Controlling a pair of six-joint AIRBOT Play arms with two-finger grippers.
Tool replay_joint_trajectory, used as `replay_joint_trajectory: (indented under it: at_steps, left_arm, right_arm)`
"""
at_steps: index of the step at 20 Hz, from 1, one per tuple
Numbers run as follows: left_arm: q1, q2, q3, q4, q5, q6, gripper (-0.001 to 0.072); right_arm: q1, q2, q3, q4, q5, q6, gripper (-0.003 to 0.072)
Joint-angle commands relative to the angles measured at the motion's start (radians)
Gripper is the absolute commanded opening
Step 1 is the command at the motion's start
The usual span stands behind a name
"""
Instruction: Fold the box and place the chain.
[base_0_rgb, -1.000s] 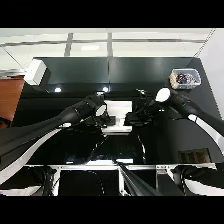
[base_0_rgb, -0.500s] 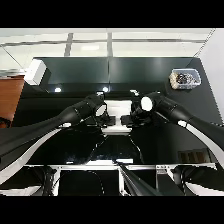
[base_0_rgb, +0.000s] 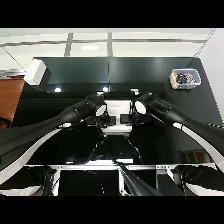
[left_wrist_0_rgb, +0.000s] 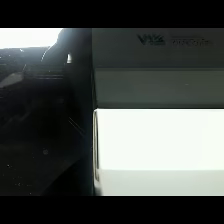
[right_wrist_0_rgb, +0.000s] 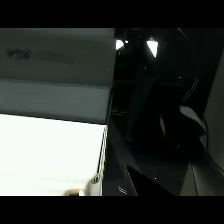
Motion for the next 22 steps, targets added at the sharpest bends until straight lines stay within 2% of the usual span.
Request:
replay_joint_trajectory:
  at_steps: [1,4,5,8,15,16,17,18,22]
  left_arm:
    - [0.0,0.0,0.001,0.0,-0.001,0.0,0.0028]
    - [0.0,0.0,0.001,0.0,-0.001,0.0,0.0028]
    - [0.0,0.0,0.001,0.0,-0.001,0.0,0.0028]
    - [0.0,0.0,0.001,0.0,-0.002,0.0,0.0028]
    - [0.0,0.0,0.001,0.0,-0.001,0.0,0.0028]
    - [0.0,0.0,0.001,0.0,-0.001,0.0,0.0028]
    - [0.0,0.0,0.001,0.0,-0.001,0.0,0.0028]
    - [0.0,0.0,0.001,0.0,-0.002,0.0,0.0028]
    - [0.0,0.0,0.001,-0.001,-0.002,0.0,0.0028]
  right_arm:
    - [0.011,-0.007,0.002,-0.015,-0.003,0.04,0.0302]
    - [0.027,-0.016,0.002,-0.015,-0.003,0.049,0.0301]
    - [0.029,-0.018,0.002,-0.018,-0.003,0.051,0.0259]
    - [0.029,-0.018,0.003,-0.018,-0.012,0.055,0.0011]
    - [0.029,-0.018,0.003,-0.012,-0.003,0.061,0.0013]
    - [0.029,-0.018,0.003,-0.011,-0.003,0.061,0.0028]
    - [0.029,-0.018,0.003,-0.01,-0.002,0.061,0.0168]
    - [0.029,-0.018,0.003,-0.006,-0.002,0.061,0.0205]
    - [0.029,-0.019,0.002,-0.008,0.017,0.061,0.02]
